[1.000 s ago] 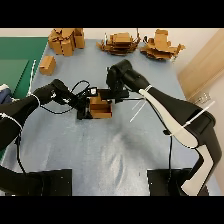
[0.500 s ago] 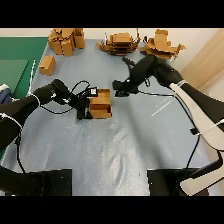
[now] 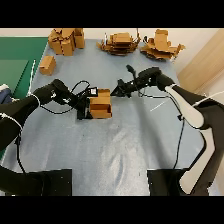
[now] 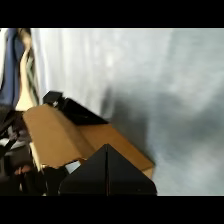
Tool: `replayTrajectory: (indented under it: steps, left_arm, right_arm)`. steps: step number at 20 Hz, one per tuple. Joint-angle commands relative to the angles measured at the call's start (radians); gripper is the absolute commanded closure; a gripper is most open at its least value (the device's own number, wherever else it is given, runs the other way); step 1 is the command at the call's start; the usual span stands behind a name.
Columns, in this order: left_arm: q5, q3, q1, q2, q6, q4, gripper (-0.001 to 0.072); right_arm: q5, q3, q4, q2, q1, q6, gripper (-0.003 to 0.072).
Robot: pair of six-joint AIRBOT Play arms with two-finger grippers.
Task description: Fold the box.
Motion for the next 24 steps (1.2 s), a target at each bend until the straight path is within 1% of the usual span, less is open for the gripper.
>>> replayTrajectory:
  steps: [1,3,4,6,8,10,13,14,16,18,21,23,24]
  left_arm:
    - [0.001,0.000,0.001,0.000,0.000,0.000,0.0346]
    - [0.001,0.000,0.001,0.000,0.000,0.000,0.0345]
    - [0.001,0.000,0.001,0.000,0.000,0.000,0.0345]
    - [0.001,0.000,0.001,0.000,0.000,0.000,0.0346]
    - [0.002,-0.001,0.001,0.000,0.000,0.000,0.0346]
    - [0.002,0.000,0.001,0.000,0.000,0.000,0.0346]
    - [0.001,0.000,0.001,0.000,0.000,0.000,0.0346]
    - [0.002,0.000,0.001,0.000,0.000,0.000,0.0346]
    - [0.001,0.000,0.001,0.000,0.000,0.000,0.0345]
    - [0.001,0.000,0.001,0.000,0.000,0.000,0.0345]
    - [0.002,0.000,0.001,0.000,0.000,0.000,0.0346]
    - [0.002,0.000,0.001,0.000,0.000,0.000,0.0346]
    - [0.006,0.000,0.001,0.000,0.000,0.000,0.0346]
  right_arm:
    - [-0.182,0.124,0.086,-0.077,0.053,-0.240,0.0683]
    - [-0.266,0.137,0.074,-0.050,0.079,-0.359,0.0682]
    - [-0.270,0.131,0.043,-0.032,0.086,-0.375,0.0682]
    - [-0.250,0.096,-0.029,0.013,0.099,-0.418,0.0683]
    - [-0.210,0.032,-0.077,0.057,0.113,-0.469,0.0683]
    - [-0.097,-0.061,-0.124,0.111,0.133,-0.529,0.0683]
    - [0.140,-0.194,-0.125,0.201,0.161,-0.624,0.0682]
    - [0.187,-0.218,-0.126,0.218,0.163,-0.644,0.0682]
    - [0.183,-0.226,-0.126,0.224,0.163,-0.692,0.0680]
    - [0.150,-0.226,-0.126,0.224,0.164,-0.779,0.0680]
    - [0.164,-0.231,-0.126,0.242,0.165,-0.795,0.0679]
    - [0.180,-0.251,-0.079,0.249,0.159,-0.802,0.0680]
    - [0.186,-0.272,-0.032,0.251,0.153,-0.828,0.0680]
